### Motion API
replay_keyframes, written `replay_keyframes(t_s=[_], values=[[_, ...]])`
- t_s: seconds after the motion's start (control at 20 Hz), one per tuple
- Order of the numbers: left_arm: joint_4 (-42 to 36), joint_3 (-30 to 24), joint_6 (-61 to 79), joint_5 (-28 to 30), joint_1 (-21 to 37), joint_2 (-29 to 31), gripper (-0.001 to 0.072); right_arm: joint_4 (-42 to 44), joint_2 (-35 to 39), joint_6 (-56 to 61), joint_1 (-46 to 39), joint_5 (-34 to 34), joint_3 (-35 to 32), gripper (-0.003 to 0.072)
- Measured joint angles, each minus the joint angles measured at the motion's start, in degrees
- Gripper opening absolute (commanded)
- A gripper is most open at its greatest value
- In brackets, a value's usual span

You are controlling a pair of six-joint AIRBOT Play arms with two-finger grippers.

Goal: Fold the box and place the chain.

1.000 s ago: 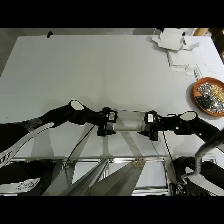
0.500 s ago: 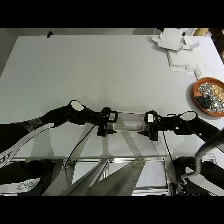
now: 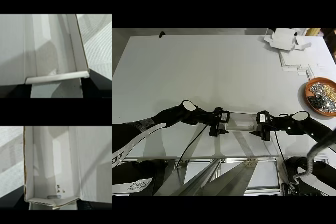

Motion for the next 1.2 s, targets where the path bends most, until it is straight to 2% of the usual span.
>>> replay_keyframes(t_s=[0.8,0.85,0.9,1.2], values=[[0.07,0.0,0.04,0.02,0.0,0.0,0.0314,0.35,0.0,-0.13,0.0,0.02,0.0,0.0472],[0.07,0.0,0.04,0.02,0.0,0.0,0.0314,0.35,0.0,-0.13,0.0,0.07,0.0,0.0517],[0.07,0.0,0.04,0.02,0.0,0.0,0.0314,0.31,0.0,-0.11,0.0,0.11,0.0,0.0717],[0.09,0.0,0.13,0.04,-0.02,0.0,0.0314,-4.57,2.97,5.09,-1.81,1.84,0.0,0.0699]])
